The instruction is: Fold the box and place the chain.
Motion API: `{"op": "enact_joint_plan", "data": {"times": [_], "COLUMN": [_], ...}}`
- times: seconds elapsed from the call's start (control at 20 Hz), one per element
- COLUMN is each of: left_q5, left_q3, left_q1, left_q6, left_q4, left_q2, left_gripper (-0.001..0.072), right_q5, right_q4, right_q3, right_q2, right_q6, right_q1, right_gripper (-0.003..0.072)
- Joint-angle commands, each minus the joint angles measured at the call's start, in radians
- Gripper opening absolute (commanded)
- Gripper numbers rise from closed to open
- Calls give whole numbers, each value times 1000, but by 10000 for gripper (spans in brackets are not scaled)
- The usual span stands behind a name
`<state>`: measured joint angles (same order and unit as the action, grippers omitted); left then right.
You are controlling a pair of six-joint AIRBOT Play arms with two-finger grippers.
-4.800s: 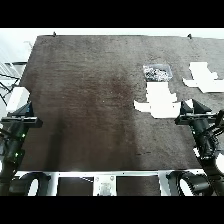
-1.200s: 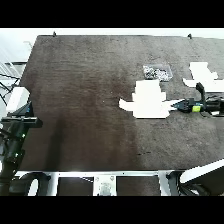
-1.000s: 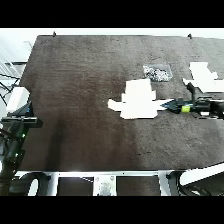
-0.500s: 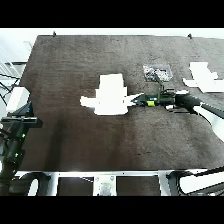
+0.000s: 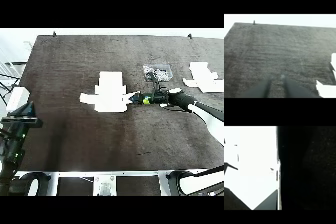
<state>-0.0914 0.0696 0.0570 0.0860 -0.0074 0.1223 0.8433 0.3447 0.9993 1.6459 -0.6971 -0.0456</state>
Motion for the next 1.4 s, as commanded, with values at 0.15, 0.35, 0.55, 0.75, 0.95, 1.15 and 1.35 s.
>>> {"op": "enact_joint_plan", "data": {"times": [0.15,0.35,0.55,0.75,0.95,1.15,1.35], "left_q5": [-167,-190,-241,-493,-658,-758,-811], "left_q3": [1,23,167,418,705,995,1268], "left_q1": [1,1,1,1,1,-65,-145], "left_q6": [-95,-94,-95,-81,107,312,514], "left_q4": [8,8,32,86,198,428,646], "left_q2": [0,26,291,698,1041,1293,1488], "left_gripper": [644,516,517,517,567,567,567], "right_q5": [-10,-6,-6,-6,-42,-97,-124], "right_q4": [-4,-9,-14,-31,-31,-30,-30], "right_q3": [3,3,3,3,3,3,-2], "right_q2": [3,3,3,3,2,2,2], "right_q6": [0,-9,-10,-18,21,60,79], "right_q1": [-9,-23,-24,-24,-37,-61,-74], "right_gripper": [9,9,9,9,9,8,9]}}
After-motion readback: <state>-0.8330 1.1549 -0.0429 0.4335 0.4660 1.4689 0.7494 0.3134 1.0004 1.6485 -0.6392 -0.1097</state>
